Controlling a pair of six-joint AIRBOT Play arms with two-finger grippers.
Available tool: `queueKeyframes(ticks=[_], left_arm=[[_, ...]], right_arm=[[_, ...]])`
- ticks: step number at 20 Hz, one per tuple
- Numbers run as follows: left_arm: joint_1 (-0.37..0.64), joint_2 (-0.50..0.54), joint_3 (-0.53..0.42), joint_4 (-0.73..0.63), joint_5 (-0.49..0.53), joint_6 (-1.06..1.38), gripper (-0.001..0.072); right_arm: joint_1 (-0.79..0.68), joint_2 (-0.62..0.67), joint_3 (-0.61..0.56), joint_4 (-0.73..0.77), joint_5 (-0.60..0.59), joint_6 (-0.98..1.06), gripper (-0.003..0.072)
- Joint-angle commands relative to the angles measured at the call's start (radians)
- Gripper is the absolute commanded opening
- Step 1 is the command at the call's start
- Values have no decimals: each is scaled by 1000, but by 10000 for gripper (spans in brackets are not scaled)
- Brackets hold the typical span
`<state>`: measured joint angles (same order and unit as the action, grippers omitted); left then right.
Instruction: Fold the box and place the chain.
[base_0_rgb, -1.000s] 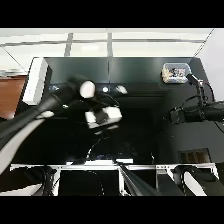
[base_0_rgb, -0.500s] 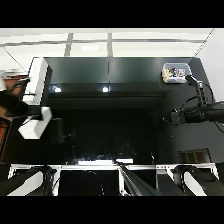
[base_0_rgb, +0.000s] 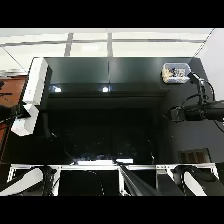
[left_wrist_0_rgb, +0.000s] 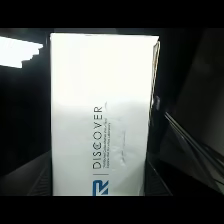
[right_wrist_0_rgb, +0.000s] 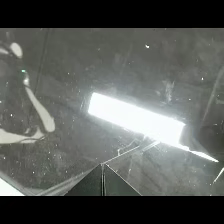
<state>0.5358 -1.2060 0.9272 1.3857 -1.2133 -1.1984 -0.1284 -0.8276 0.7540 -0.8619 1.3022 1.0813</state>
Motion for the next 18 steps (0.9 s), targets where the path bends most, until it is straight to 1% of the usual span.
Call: queueKeyframes(ticks=[1, 3, 7, 8, 9, 10, 12, 14, 15, 16, 17, 18], left_arm=[[9, -53, 1, -8, 105, 70, 275], [5, -82, 2, -10, 147, 70, 276], [-10, -111, 13, -16, 237, 70, 305], [-23, -111, 18, -14, 245, 70, 485], [-38, -111, 32, -8, 239, 69, 709], [-52, -110, 61, 2, 224, 69, 712], [-77, -104, 160, -21, 169, 65, 712], [-108, -93, 282, -82, 95, 18, 709], [-124, -88, 326, -110, 63, -44, 688], [-143, -80, 356, -137, 34, -114, 513], [-163, -71, 361, -163, 14, -147, 246], [-187, -56, 350, -200, -1, -142, 20]], right_arm=[[0, 0, 0, 1, -18, 7, 16], [0, 0, 0, 1, -35, 7, 15], [0, 0, 0, 0, -55, 25, 15], [0, 0, 0, 1, -58, 27, 16], [0, 0, 0, 1, -58, 27, 15], [0, 0, 0, 1, -58, 27, 15], [0, 0, 0, 9, -75, 26, 15], [6, 0, 0, 40, -141, 26, 15], [23, -1, 0, 42, -196, 26, 15], [50, -5, -1, 38, -263, 25, 16], [79, -11, -5, 32, -333, 24, 15], [111, -20, -21, 15, -420, 21, 15]])
